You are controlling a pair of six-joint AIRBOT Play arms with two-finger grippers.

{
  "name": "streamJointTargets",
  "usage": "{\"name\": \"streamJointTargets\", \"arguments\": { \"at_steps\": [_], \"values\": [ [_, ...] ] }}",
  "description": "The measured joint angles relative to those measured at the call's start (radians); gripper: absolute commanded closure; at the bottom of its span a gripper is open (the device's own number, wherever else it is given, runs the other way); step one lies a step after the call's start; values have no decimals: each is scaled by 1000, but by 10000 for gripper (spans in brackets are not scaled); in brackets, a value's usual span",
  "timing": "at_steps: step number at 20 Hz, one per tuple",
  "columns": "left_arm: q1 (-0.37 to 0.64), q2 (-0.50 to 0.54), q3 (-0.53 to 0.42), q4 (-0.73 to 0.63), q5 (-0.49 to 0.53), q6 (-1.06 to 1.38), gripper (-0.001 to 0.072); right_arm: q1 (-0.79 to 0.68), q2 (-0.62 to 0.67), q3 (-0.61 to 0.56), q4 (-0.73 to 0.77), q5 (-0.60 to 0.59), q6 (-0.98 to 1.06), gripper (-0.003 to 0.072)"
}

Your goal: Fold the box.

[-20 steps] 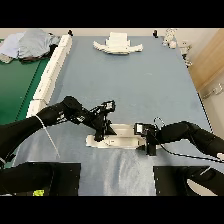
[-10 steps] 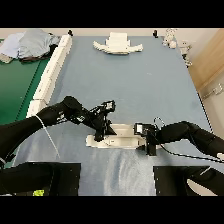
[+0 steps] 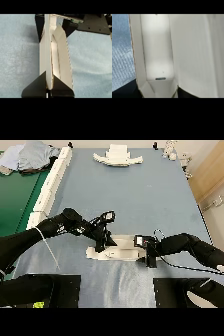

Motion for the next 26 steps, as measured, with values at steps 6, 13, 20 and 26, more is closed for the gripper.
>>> {"name": "streamJointTargets", "arguments": {
  "at_steps": [6,13,20,26],
  "values": [
    [0,0,0,-4,15,1,492,0,0,0,0,0,0,176],
    [5,12,1,7,17,-19,208,0,0,0,0,0,0,176],
    [119,207,25,291,-83,-521,694,0,0,0,1,0,0,176],
    [47,282,31,325,-243,-927,694,0,0,0,1,0,0,176]
  ]
}}
